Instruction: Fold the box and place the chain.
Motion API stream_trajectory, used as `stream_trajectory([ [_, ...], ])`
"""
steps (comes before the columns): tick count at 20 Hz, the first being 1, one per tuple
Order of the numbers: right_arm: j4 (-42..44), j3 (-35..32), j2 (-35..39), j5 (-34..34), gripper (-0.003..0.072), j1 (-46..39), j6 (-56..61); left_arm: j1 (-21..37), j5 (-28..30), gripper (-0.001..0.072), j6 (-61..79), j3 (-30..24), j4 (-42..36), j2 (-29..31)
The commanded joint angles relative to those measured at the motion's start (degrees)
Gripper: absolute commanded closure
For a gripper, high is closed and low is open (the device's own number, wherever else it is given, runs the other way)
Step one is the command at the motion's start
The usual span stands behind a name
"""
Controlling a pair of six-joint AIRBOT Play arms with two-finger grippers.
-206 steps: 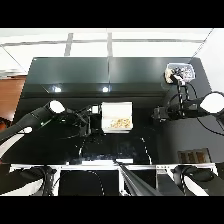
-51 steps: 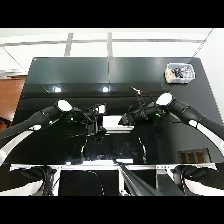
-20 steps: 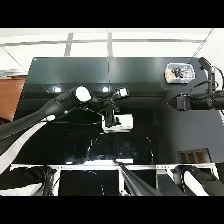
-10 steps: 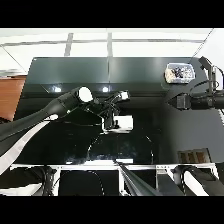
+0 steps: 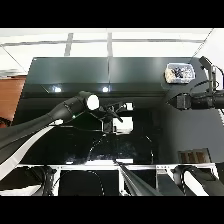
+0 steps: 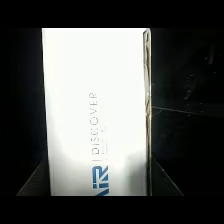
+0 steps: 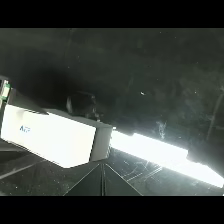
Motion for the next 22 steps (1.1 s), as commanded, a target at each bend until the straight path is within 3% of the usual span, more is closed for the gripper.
stream_trajectory([
  [1,0.02,0.07,0.04,-0.17,0.0671,-0.02,0.02,-2.78,6.40,0.0002,-9.62,0.07,5.84,-0.11],
  [2,0.04,0.07,0.04,-0.37,0.0671,-0.02,0.04,-3.32,7.98,0.0005,-10.16,0.07,5.90,-0.22],
  [3,0.04,0.07,0.04,-0.52,0.0671,-0.02,0.02,-3.56,8.46,0.0060,-10.14,0.13,6.56,-0.20],
  [4,0.04,0.07,0.04,-0.74,0.0671,-0.02,0.04,-3.39,7.89,0.0303,-10.80,0.70,8.96,-0.13],
  [5,0.04,0.07,0.04,-1.01,0.0671,-0.02,0.04,-2.58,6.88,0.0426,-12.72,1.55,11.78,0.13],
  [9,0.02,0.07,0.04,-1.29,0.0671,-0.02,0.04,8.63,2.45,0.0427,-21.64,7.06,25.29,2.78],
  [11,0.04,0.07,0.04,-1.29,0.0671,-0.02,0.28,19.12,0.94,0.0427,-24.26,11.17,27.82,2.69],
  [14,0.07,0.07,0.04,-1.27,0.0671,-0.02,1.20,35.50,3.61,0.0426,-32.02,15.87,27.69,1.36],
  [18,0.20,0.07,0.04,-1.68,0.0670,-0.02,1.31,51.49,5.70,0.0426,-35.21,24.06,27.67,-4.26],
  [22,2.69,0.07,0.04,-2.16,0.0670,0.00,1.31,58.03,0.55,0.0426,-35.58,37.53,27.26,-15.45],
])
